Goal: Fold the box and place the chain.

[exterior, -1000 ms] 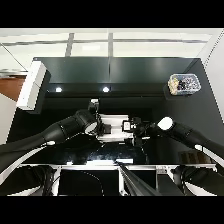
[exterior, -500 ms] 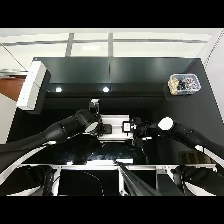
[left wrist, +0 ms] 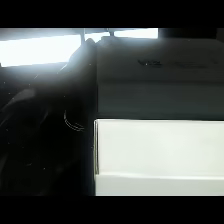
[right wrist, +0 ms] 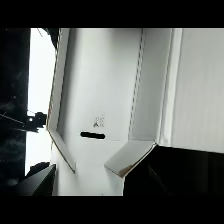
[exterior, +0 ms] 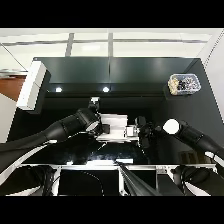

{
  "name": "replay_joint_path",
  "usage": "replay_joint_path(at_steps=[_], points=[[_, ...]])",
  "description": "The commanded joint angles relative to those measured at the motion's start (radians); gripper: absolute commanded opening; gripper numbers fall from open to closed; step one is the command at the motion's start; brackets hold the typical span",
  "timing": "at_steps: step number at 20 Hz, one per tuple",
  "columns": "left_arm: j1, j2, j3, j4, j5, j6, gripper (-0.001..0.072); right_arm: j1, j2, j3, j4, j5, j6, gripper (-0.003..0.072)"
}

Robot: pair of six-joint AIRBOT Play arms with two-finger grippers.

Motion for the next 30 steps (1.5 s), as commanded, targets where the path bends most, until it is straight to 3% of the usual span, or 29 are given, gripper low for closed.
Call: replay_joint_path(at_steps=[1, 2, 4, 5, 7, 8, 10, 11, 17, 22, 23, 24, 26, 27, 28, 30], points=[[-0.001, -0.011, 0.001, 0.0, -0.004, -0.002, 0.0028, 0.0, 0.006, 0.0, 0.039, 0.013, 0.009, 0.0699], [-0.001, -0.011, 0.001, 0.0, 0.0, -0.002, 0.0028, 0.0, 0.003, 0.0, 0.059, 0.013, 0.009, 0.0698], [-0.001, -0.011, 0.001, 0.0, 0.0, -0.002, 0.0028, 0.001, -0.01, 0.0, 0.097, 0.013, 0.008, 0.0539], [-0.001, -0.011, 0.001, -0.001, 0.0, -0.002, 0.0029, 0.001, -0.02, 0.0, 0.125, 0.01, 0.009, 0.0536], [-0.001, -0.011, 0.001, -0.004, -0.001, -0.002, 0.0029, 0.001, -0.03, 0.0, 0.168, 0.01, 0.01, 0.0288], [-0.001, -0.011, 0.001, -0.005, -0.001, -0.002, 0.0029, 0.001, -0.03, 0.0, 0.184, 0.01, 0.011, 0.0231], [-0.001, -0.011, 0.001, -0.005, -0.001, -0.002, 0.0029, 0.003, -0.03, 0.0, 0.214, 0.01, 0.019, 0.0229], [-0.001, -0.011, 0.001, -0.006, 0.0, -0.002, 0.0029, 0.003, -0.03, 0.0, 0.227, 0.01, 0.029, 0.0162], [-0.001, -0.011, 0.001, -0.015, 0.0, -0.002, 0.0029, 0.037, -0.081, 0.0, 0.34, -0.013, 0.043, 0.0163], [-0.001, -0.011, 0.001, -0.015, -0.001, -0.002, 0.0029, 0.069, -0.107, 0.0, 0.333, -0.069, 0.043, 0.0165], [-0.001, -0.011, 0.001, -0.015, -0.001, -0.002, 0.0029, 0.069, -0.107, 0.0, 0.333, -0.069, 0.043, 0.0234], [-0.001, -0.011, 0.001, -0.015, 0.0, -0.002, 0.0029, 0.069, -0.107, 0.0, 0.333, -0.069, 0.043, 0.0386], [-0.001, -0.011, 0.001, -0.015, 0.0, -0.002, 0.0029, 0.069, -0.107, 0.0, 0.332, -0.07, 0.043, 0.0237], [-0.001, -0.011, 0.001, -0.015, 0.0, -0.002, 0.0028, 0.069, -0.107, 0.0, 0.332, -0.079, 0.043, 0.0325], [-0.001, -0.011, 0.001, -0.015, 0.0, -0.002, 0.0029, 0.069, -0.107, 0.0, 0.332, -0.088, 0.043, 0.0367], [-0.001, -0.011, 0.001, -0.015, -0.001, -0.002, 0.0029, 0.061, -0.099, 0.0, 0.332, -0.082, 0.058, 0.0045]])
